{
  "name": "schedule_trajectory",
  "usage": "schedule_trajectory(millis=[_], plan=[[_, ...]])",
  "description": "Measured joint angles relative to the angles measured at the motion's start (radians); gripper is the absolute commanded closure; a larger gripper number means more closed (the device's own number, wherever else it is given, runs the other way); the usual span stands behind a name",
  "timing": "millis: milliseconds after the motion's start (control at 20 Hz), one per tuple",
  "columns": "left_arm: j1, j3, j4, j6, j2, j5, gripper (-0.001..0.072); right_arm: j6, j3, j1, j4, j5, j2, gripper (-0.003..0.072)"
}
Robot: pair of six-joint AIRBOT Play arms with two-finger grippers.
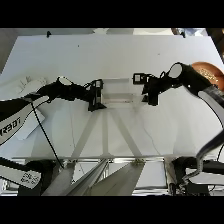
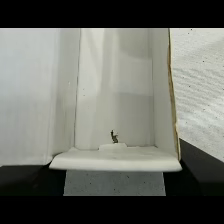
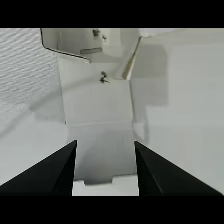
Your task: Fold the box and place the chain.
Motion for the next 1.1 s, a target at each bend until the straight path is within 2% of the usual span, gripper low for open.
schedule_trajectory(millis=[250,500,550,600,650,950,1100], plan=[[0.000,0.000,0.000,0.000,0.000,0.000,0.0494,-0.127,0.000,0.000,0.130,-0.005,-0.090,0.0281],[0.000,0.000,0.000,0.000,0.000,0.000,0.0494,-0.171,0.000,0.000,0.237,-0.056,-0.123,0.0286],[0.000,0.000,0.000,0.000,0.000,0.000,0.0494,-0.174,0.000,0.000,0.248,-0.058,-0.126,0.0300],[0.000,0.000,0.000,0.000,0.000,0.000,0.0494,-0.177,0.000,0.000,0.255,-0.056,-0.127,0.0363],[0.000,0.000,0.000,0.000,0.000,0.000,0.0494,-0.178,0.000,0.000,0.260,-0.050,-0.128,0.0376],[0.000,0.000,0.000,0.000,0.000,0.000,0.0494,-0.213,0.000,0.000,0.282,-0.005,-0.130,0.0395],[0.000,0.000,0.000,0.000,0.000,0.000,0.0494,-0.226,0.000,0.000,0.311,-0.001,-0.130,0.0442]])
